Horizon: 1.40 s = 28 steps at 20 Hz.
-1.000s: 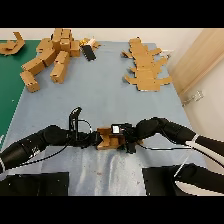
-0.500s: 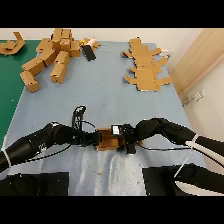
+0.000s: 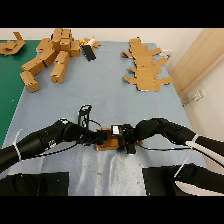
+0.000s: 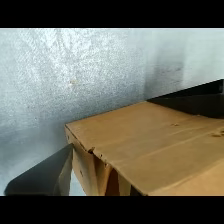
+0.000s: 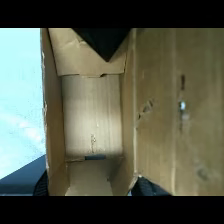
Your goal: Fold the box.
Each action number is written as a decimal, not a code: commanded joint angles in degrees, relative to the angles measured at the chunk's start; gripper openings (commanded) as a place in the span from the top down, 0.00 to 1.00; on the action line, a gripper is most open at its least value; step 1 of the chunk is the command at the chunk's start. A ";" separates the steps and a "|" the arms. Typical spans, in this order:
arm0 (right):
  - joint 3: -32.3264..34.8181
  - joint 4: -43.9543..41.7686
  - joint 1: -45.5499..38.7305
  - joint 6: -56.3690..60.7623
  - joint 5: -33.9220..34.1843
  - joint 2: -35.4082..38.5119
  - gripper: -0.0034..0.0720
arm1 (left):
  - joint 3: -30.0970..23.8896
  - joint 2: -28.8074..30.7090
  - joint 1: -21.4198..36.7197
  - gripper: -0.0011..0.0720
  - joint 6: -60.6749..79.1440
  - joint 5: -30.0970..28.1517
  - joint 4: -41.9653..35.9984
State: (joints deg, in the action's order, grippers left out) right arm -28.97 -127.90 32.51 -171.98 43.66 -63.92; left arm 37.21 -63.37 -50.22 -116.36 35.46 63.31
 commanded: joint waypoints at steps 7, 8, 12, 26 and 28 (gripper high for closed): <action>-0.07 -0.04 0.02 0.04 -0.09 -0.04 0.29 | 7.50 -4.74 -3.39 0.44 -13.81 13.42 13.18; -0.07 -0.04 0.02 0.02 -0.09 -0.04 0.29 | 8.24 -4.96 -3.39 0.44 -13.84 14.67 13.18; -0.07 -0.04 0.02 0.02 -0.07 -0.04 0.29 | 10.27 -6.62 -3.98 0.44 -14.23 16.09 13.18; -0.07 -0.04 0.02 0.02 -0.09 -0.04 0.29 | 15.34 -13.31 -6.88 0.44 -19.78 19.58 16.87; -0.07 -0.04 0.02 0.02 -0.09 -0.04 0.29 | 15.34 -13.31 -6.84 0.44 -19.78 19.52 17.18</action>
